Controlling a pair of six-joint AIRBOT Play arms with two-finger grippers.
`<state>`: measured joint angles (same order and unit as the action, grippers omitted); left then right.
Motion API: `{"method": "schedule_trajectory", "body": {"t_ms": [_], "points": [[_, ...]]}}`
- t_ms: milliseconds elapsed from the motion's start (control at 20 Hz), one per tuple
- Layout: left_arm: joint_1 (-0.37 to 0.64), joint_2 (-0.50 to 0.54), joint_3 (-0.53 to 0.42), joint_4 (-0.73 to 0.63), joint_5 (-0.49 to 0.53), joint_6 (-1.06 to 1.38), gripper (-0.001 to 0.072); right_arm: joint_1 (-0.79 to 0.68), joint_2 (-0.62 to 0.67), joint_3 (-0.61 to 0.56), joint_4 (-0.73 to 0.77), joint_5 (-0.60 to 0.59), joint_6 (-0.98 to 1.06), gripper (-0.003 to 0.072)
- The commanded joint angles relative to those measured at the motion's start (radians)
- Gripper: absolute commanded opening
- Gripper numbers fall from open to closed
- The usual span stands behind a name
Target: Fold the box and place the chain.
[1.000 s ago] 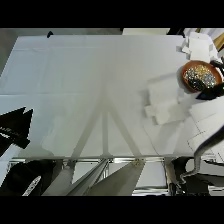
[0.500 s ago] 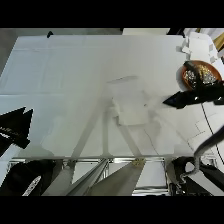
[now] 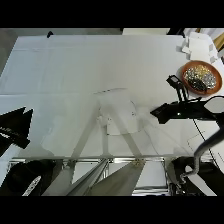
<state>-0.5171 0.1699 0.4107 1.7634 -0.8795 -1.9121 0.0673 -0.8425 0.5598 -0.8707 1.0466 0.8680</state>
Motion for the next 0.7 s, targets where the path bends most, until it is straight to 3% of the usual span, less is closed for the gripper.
{"method": "schedule_trajectory", "body": {"t_ms": [0,450,550,650], "points": [[0.000,0.001,-0.001,-0.001,0.005,0.000,0.0276,0.069,0.010,-0.011,-0.024,-0.079,0.076,0.0015],[0.000,0.000,-0.001,-0.089,0.055,-0.016,0.0269,0.095,0.010,-0.011,-0.079,-0.078,0.078,0.0016],[-0.002,-0.011,-0.001,-0.198,0.026,-0.045,0.0131,0.095,0.010,-0.011,-0.085,-0.072,0.080,0.0016],[-0.002,-0.070,-0.001,-0.351,-0.016,0.006,0.0140,0.095,0.010,-0.011,-0.087,-0.068,0.105,0.0016]]}}
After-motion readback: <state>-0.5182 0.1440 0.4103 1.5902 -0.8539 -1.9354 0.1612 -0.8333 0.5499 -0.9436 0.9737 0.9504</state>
